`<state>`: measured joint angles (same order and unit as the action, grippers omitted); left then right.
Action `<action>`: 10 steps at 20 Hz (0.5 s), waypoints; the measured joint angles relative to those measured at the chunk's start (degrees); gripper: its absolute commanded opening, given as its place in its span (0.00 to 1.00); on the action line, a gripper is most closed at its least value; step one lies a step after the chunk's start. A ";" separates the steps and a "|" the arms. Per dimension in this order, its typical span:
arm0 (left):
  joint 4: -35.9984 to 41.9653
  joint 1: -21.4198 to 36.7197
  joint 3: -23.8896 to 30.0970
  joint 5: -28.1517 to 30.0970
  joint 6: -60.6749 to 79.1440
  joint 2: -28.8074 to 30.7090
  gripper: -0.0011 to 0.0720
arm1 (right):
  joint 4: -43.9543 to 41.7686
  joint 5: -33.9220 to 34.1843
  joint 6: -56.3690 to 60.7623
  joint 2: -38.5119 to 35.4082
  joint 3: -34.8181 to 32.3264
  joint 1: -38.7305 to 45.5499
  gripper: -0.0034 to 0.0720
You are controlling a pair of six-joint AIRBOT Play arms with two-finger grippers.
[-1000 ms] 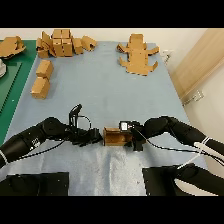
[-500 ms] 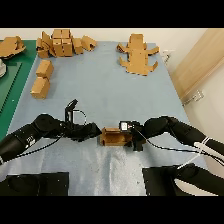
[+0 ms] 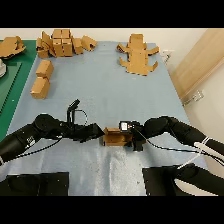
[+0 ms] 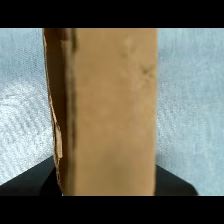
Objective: Fold the box.
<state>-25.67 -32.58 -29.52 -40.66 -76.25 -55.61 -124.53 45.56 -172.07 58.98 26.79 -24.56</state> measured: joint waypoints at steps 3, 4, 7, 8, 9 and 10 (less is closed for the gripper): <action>0.52 -2.29 -0.02 1.22 0.22 -1.42 0.74 | -0.02 0.02 -0.02 0.00 0.00 0.00 0.74; 0.57 -3.34 0.00 1.60 0.26 -2.14 0.74 | -0.35 -0.11 0.02 0.00 0.00 -0.02 0.74; 1.99 -6.01 0.00 4.24 0.61 -3.54 0.74 | -0.28 -0.09 0.00 0.00 0.00 0.00 0.74; 2.43 -6.54 0.00 4.85 0.66 -3.72 0.74 | -0.28 -0.07 0.02 0.00 0.00 -0.02 0.74; 2.62 -6.91 0.00 5.16 0.68 -3.93 0.74 | -0.28 -0.07 0.02 0.00 0.00 -0.02 0.74; 2.82 -7.21 0.00 5.75 0.74 -4.04 0.74 | -0.31 -0.07 0.02 0.00 0.00 0.00 0.74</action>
<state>-22.85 -39.79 -29.52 -34.92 -75.50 -59.66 -124.84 45.50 -172.05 58.98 26.79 -24.56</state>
